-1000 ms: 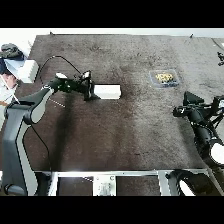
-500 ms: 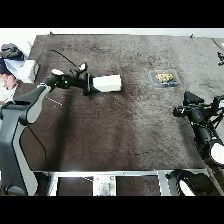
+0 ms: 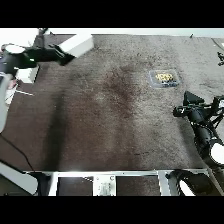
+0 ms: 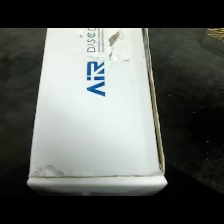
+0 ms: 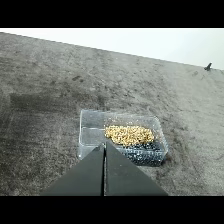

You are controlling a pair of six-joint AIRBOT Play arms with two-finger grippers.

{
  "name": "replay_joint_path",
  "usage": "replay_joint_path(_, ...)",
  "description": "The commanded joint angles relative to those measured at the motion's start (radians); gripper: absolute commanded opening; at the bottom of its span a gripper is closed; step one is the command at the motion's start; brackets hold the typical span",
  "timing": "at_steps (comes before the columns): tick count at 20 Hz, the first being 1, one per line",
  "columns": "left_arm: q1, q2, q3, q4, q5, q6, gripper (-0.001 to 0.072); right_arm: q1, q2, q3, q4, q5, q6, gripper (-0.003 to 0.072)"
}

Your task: Fold the box and place the chain.

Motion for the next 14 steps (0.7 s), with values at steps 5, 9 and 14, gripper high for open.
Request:
replay_joint_path(5,0.29,0.492,-0.497,0.222,0.192,-0.245,0.0005,0.0,0.001,0.0,0.0,0.0,0.0,0.0012)
replay_joint_path(9,0.473,0.692,-0.815,0.216,0.238,-0.196,0.0005,0.0,0.0,0.0,0.0,0.0,0.0,0.0012)
replay_joint_path(14,0.679,0.708,-1.003,0.186,0.203,-0.072,0.0005,0.0,0.001,0.0,0.0,0.0,0.0,0.0012)
